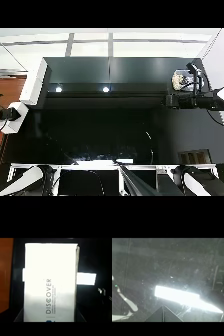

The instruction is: Fold the box and place the chain.

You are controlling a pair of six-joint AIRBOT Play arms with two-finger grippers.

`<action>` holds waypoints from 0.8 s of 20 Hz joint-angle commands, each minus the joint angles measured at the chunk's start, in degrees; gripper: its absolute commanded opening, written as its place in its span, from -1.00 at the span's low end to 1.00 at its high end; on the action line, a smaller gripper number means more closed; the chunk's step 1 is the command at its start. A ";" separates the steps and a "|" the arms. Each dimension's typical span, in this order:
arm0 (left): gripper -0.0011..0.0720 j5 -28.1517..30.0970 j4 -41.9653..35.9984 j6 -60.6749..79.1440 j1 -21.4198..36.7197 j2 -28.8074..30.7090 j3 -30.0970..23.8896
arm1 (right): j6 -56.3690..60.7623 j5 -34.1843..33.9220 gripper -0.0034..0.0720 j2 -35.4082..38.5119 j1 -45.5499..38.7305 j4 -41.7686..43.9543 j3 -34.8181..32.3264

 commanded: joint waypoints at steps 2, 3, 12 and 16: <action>-0.12 3.28 -9.16 12.37 0.59 -3.96 -0.07 | 1.77 -0.37 -0.86 -0.02 0.00 0.00 -0.02; -0.12 3.34 -9.51 12.39 0.59 -5.01 -0.04 | 1.77 -0.13 -0.86 -0.02 0.02 0.02 -0.02; 0.98 6.91 -14.93 10.80 -5.07 -6.23 4.92 | 1.88 -0.98 -0.86 -0.02 0.09 0.17 0.02; 0.96 6.51 -17.90 10.82 -15.08 -2.58 16.87 | 1.68 0.85 -0.86 0.04 0.07 0.07 1.18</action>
